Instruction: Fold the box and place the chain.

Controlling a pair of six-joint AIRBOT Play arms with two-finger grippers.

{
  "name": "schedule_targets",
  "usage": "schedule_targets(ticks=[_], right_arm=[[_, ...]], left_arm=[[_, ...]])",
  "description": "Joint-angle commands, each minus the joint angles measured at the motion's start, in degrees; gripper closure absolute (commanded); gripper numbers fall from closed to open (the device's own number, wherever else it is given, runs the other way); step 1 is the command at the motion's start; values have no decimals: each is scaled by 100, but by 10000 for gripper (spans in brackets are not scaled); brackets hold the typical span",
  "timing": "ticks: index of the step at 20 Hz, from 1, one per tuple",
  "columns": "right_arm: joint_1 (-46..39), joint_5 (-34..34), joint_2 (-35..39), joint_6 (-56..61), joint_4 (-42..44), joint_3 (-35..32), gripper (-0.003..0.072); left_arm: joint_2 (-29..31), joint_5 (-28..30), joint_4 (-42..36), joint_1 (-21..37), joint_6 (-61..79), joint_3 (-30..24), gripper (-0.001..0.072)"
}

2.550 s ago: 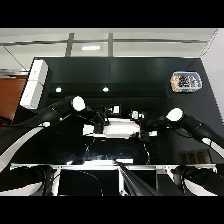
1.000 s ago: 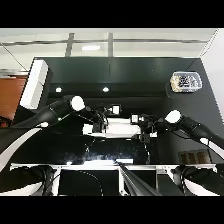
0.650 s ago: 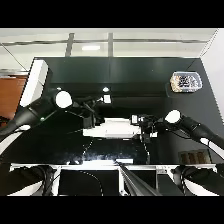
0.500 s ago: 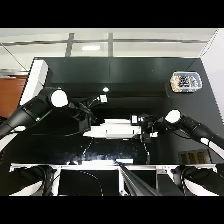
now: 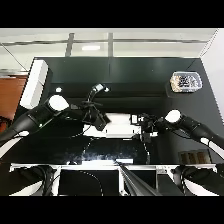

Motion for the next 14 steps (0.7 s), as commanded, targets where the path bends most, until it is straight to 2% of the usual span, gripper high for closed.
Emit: schedule_targets(ticks=[1, 6, 10, 14], right_arm=[[0, 4, 4, -7, 2, 7, 197], [0, 4, 4, -7, 4, 4, 196], [0, 4, 4, -7, 4, 4, 196], [0, -11, 4, -7, 4, 4, 196]], left_arm=[[-378, 1342, -514, -13, 162, -103, 685], [-824, 907, -376, -37, 444, -101, 684], [-968, 898, 120, -160, 461, -90, 684], [-881, 693, 1314, -15, 323, 332, 684]])
